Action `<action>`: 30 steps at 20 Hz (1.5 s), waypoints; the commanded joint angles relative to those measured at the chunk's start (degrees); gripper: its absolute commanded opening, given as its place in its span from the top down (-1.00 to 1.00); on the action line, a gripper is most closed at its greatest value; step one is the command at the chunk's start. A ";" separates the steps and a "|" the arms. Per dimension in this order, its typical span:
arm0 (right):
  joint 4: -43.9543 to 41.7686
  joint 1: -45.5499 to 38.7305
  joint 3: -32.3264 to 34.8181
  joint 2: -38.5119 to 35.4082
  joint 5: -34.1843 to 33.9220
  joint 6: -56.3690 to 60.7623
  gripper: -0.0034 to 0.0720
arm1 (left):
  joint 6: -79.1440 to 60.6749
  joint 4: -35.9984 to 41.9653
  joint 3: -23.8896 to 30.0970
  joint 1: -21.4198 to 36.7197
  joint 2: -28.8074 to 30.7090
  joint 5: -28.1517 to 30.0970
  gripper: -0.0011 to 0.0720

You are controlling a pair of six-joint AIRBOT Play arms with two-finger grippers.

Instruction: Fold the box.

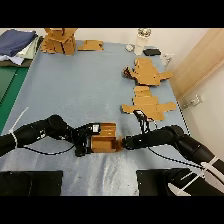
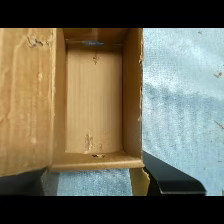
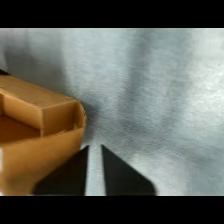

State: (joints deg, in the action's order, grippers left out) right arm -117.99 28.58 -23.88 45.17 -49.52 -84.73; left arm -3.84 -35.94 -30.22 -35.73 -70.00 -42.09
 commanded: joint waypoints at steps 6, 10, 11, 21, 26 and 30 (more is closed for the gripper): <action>-5.75 0.28 -3.67 -1.55 -2.47 -0.17 -0.08 | 0.00 0.00 0.02 0.00 -0.02 0.02 -0.11; -5.79 4.79 -3.85 4.22 -0.09 -0.15 -0.08 | 0.00 0.00 0.02 0.00 -0.02 0.02 -0.11; -4.98 5.62 -4.68 5.86 -0.07 -0.15 -0.08 | 0.00 0.00 0.02 0.00 -0.02 0.02 -0.11; 18.23 16.22 -20.63 19.28 -7.74 31.80 -0.04 | 0.00 0.00 0.00 0.00 -0.02 0.00 -0.11; 20.39 20.55 -25.09 25.94 -10.23 42.58 0.02 | 0.00 0.00 0.00 0.00 -0.02 0.02 -0.11; 21.66 21.90 -27.45 31.12 -15.50 47.98 0.02 | 0.00 0.00 0.00 0.00 -0.02 0.02 -0.11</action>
